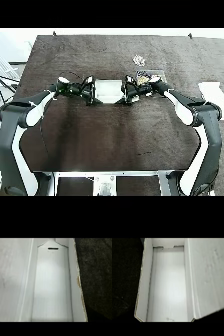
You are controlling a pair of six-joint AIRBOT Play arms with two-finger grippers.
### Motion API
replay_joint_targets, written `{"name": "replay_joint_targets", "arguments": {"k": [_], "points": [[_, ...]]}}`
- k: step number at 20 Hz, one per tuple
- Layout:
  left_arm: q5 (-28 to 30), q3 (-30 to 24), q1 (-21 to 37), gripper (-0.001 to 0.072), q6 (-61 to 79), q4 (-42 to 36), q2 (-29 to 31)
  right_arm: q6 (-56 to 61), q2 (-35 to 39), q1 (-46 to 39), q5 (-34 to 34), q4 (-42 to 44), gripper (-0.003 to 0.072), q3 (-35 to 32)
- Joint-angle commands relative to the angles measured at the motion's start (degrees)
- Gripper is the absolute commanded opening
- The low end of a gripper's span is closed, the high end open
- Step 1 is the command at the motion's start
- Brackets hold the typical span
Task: Fold the box and place the chain.
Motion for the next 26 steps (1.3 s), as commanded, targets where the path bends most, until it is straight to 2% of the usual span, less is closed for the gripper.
{"name": "replay_joint_targets", "arguments": {"k": [1,5,7,8,14,21,22,23,24,26], "points": [[0.0,0.0,0.0,0.0357,0.0,0.0,0.0,0.0,0.0,0.1,0.0,0.0,0.0589,0.0],[0.0,0.0,0.0,0.0357,0.0,0.0,0.0,0.6,0.0,0.0,1.3,0.0,0.059,0.0],[0.0,0.0,0.0,0.0357,0.0,0.0,0.0,1.6,0.4,-0.6,1.3,0.0,0.0653,0.2],[0.0,0.0,0.0,0.0357,0.0,0.0,0.0,3.1,0.9,-1.0,1.3,-0.1,0.072,0.2],[-0.1,0.0,0.0,0.0357,-0.2,0.0,0.0,9.6,5.9,-4.4,2.6,-10.2,0.072,0.2],[0.0,0.0,0.0,0.0356,-0.2,0.0,0.0,14.8,12.7,-8.7,6.3,-8.9,0.0716,0.2],[-0.1,0.0,0.0,0.0357,-0.2,0.0,0.0,15.1,12.9,-8.3,8.0,-7.2,0.0498,0.2],[0.0,0.0,0.0,0.0357,-0.2,0.0,0.0,15.1,12.9,-7.5,10.0,-5.5,0.0129,0.2],[0.0,0.0,0.0,0.0357,-0.2,0.0,0.0,15.1,12.9,-6.5,10.7,-4.5,0.0008,0.2],[0.0,0.0,0.0,0.0357,-0.2,0.0,0.0,15.1,12.9,-4.0,10.3,-1.7,0.0009,0.2]]}}
